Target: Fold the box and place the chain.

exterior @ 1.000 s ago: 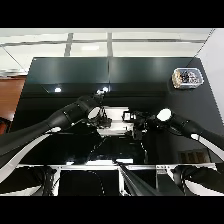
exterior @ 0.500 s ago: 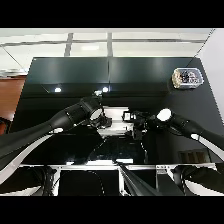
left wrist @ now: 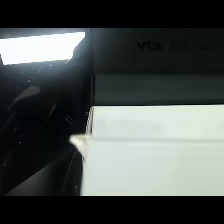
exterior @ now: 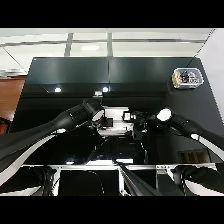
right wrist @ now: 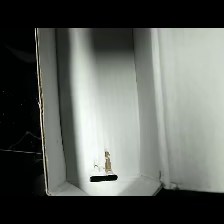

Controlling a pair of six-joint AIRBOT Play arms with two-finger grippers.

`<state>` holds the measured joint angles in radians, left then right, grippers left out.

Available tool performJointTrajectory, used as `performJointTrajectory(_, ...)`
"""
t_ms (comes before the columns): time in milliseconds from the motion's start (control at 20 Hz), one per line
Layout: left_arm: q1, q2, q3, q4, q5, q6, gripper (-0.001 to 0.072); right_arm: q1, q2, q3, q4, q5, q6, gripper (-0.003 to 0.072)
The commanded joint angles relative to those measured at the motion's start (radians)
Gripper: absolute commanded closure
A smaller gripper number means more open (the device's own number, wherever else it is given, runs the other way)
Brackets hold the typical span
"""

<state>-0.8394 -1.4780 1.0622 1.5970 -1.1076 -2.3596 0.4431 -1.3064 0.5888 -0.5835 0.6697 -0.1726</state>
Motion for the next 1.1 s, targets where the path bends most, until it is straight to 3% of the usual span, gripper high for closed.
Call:
performJointTrajectory(0,-0.001,-0.006,0.003,0.000,0.000,0.000,0.0495,0.000,0.000,0.001,0.000,0.000,0.000,0.0442)
performJointTrajectory(150,-0.001,-0.006,0.003,-0.001,0.000,0.002,0.0687,0.000,0.000,0.001,0.000,0.000,0.000,0.0442)
performJointTrajectory(450,-0.001,-0.005,0.013,-0.016,-0.005,0.003,0.0680,0.000,0.000,0.001,0.000,0.000,0.000,0.0442)
performJointTrajectory(500,-0.001,-0.005,0.021,-0.015,-0.010,0.003,0.0580,0.000,0.001,0.001,0.000,0.000,0.000,0.0442)
performJointTrajectory(550,-0.001,-0.005,0.030,-0.010,-0.012,0.003,0.0309,0.000,0.000,0.001,0.000,0.000,0.000,0.0442)
performJointTrajectory(600,0.000,-0.005,0.035,-0.008,-0.013,0.003,0.0167,0.000,0.001,0.001,0.000,0.000,0.000,0.0442)
performJointTrajectory(950,0.000,-0.008,0.037,-0.009,-0.021,-0.006,0.0169,0.000,0.000,0.001,0.000,0.000,0.000,0.0442)
performJointTrajectory(1000,0.000,-0.009,0.037,-0.009,-0.024,-0.006,0.0182,0.000,0.000,0.001,0.000,0.000,0.000,0.0442)
performJointTrajectory(1050,0.000,-0.010,0.037,-0.009,-0.029,-0.006,0.0248,0.000,0.000,0.001,0.000,0.000,0.000,0.0442)
